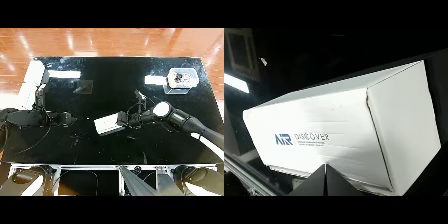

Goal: Fold the box and place the chain.

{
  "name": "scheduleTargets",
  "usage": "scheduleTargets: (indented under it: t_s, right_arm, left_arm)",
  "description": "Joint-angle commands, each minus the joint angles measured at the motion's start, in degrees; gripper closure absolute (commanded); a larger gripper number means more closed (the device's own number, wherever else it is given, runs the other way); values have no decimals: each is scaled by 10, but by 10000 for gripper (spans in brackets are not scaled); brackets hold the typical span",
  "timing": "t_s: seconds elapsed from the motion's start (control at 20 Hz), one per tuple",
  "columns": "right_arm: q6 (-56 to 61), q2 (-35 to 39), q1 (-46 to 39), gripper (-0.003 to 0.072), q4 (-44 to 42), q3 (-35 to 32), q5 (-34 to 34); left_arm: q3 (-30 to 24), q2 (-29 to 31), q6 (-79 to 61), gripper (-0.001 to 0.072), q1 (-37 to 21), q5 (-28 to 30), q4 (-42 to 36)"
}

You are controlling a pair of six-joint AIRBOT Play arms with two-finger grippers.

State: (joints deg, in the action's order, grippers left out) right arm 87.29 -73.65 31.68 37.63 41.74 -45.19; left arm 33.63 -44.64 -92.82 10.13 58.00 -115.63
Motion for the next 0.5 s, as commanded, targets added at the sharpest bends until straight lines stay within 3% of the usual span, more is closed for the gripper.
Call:
scheduleTargets:
  t_s: [0.0, 0.45]
  right_arm:
    - [-28, 0, 0, 658, -33, 2, -27]
    - [-66, 7, -6, 658, -65, 38, -45]
  left_arm:
    - [0, 0, 0, 161, 0, 0, -4]
    - [0, 0, 0, 161, 0, 2, -4]
